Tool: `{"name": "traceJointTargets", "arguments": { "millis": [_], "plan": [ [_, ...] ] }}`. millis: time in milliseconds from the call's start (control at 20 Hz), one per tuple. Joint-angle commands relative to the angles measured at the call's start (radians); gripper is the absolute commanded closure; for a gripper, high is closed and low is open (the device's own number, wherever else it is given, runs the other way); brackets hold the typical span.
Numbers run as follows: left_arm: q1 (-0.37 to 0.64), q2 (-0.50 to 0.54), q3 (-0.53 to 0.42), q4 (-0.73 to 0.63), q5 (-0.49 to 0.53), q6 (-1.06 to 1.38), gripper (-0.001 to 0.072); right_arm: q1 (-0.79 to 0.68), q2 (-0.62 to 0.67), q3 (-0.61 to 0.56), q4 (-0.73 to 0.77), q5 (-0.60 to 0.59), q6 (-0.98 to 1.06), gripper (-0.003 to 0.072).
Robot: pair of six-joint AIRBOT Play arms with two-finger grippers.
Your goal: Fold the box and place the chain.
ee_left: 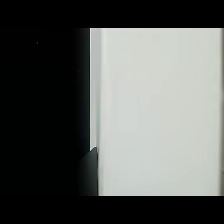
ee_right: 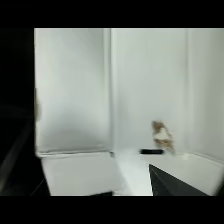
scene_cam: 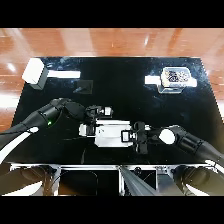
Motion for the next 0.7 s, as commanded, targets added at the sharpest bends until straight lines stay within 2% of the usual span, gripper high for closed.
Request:
{"name": "traceJointTargets", "arguments": {
  "millis": [0,150,500,650],
  "plan": [
    [0.000,0.000,0.000,-0.001,-0.002,-0.003,0.0688,0.000,0.000,0.000,-0.005,-0.019,0.001,-0.0033],
    [0.000,0.000,0.000,-0.013,-0.002,-0.003,0.0688,0.000,0.000,0.000,0.060,-0.086,0.004,-0.0033],
    [0.000,0.000,0.000,-0.017,-0.002,-0.003,0.0688,0.000,0.002,0.000,0.086,-0.085,0.051,-0.0033],
    [0.000,0.000,0.000,-0.018,-0.002,-0.003,0.0688,0.000,0.016,0.000,0.086,-0.083,0.154,-0.0033]
  ]
}}
